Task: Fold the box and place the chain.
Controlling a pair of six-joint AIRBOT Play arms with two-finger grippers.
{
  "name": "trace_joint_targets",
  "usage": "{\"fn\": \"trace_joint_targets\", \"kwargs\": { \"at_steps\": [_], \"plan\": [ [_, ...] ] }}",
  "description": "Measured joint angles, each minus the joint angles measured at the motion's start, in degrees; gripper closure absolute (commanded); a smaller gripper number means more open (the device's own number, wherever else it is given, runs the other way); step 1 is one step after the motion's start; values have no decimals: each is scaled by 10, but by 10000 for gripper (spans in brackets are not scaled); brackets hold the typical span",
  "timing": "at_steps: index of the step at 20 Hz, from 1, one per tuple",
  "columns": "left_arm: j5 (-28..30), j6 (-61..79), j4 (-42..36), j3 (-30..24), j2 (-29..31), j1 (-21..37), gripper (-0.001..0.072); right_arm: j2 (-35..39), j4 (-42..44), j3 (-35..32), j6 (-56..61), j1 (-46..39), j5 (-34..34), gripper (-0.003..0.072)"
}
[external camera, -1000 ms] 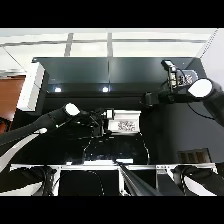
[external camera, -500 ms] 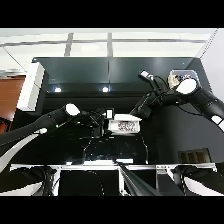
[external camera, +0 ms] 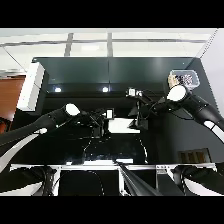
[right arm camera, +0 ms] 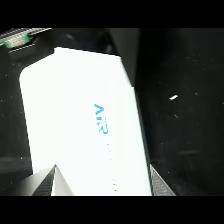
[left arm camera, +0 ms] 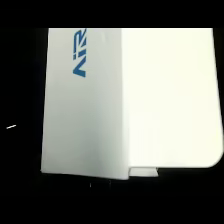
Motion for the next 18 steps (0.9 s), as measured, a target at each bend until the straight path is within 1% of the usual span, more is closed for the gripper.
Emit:
{"fn": "trace_joint_targets", "kwargs": {
  "at_steps": [4,11,12,13,14,15,18],
  "plan": [
    [-2,0,0,0,0,0,244,0,-22,-1,0,7,0,26],
    [-3,0,-1,0,0,0,244,5,-61,-1,43,9,13,37],
    [-3,0,-1,0,0,0,243,5,-67,-1,48,9,14,132],
    [-4,0,-1,0,0,0,244,5,-72,-1,50,9,13,154],
    [-4,0,-1,0,0,0,244,5,-75,-1,52,9,13,308],
    [-4,0,-1,0,0,0,244,6,-78,-1,54,9,11,391],
    [-7,1,-1,0,0,0,244,6,-82,-1,57,10,16,391]
  ]
}}
